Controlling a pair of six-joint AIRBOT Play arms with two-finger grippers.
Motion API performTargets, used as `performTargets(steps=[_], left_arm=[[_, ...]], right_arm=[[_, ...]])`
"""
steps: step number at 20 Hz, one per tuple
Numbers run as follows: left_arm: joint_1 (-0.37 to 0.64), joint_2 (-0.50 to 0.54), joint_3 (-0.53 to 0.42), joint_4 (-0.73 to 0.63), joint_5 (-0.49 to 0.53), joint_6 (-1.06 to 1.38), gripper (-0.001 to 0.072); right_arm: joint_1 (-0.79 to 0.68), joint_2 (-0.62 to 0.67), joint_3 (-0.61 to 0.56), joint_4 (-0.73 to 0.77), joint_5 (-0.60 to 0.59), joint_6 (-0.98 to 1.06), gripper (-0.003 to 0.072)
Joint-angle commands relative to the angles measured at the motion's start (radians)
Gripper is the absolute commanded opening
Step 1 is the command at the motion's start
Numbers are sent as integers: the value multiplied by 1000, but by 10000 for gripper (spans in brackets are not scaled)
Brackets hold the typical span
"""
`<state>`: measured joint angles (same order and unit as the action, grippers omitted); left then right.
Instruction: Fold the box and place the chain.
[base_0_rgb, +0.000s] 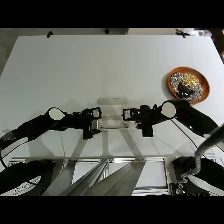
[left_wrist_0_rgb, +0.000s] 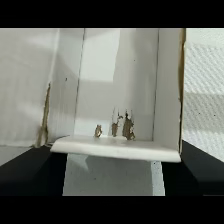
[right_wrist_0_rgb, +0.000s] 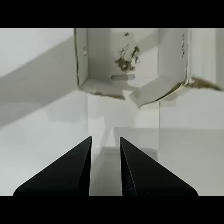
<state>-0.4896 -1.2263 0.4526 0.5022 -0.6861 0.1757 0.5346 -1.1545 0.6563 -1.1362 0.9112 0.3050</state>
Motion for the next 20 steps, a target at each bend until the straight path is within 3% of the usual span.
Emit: performTargets(steps=[1, 5, 9, 20], left_arm=[[0, 1, 0, 0, 1, -1, 270], [0, 1, 0, 0, 1, 0, 270], [0, 1, 0, 0, 1, -1, 270], [0, 1, 0, 0, 1, 0, 270]], right_arm=[[0, -39, -1, 45, -79, -45, 204], [0, -39, -1, 63, -124, -57, 204], [0, -39, -1, 171, -121, -177, 199], [0, -43, -1, 225, -123, -219, 158]])
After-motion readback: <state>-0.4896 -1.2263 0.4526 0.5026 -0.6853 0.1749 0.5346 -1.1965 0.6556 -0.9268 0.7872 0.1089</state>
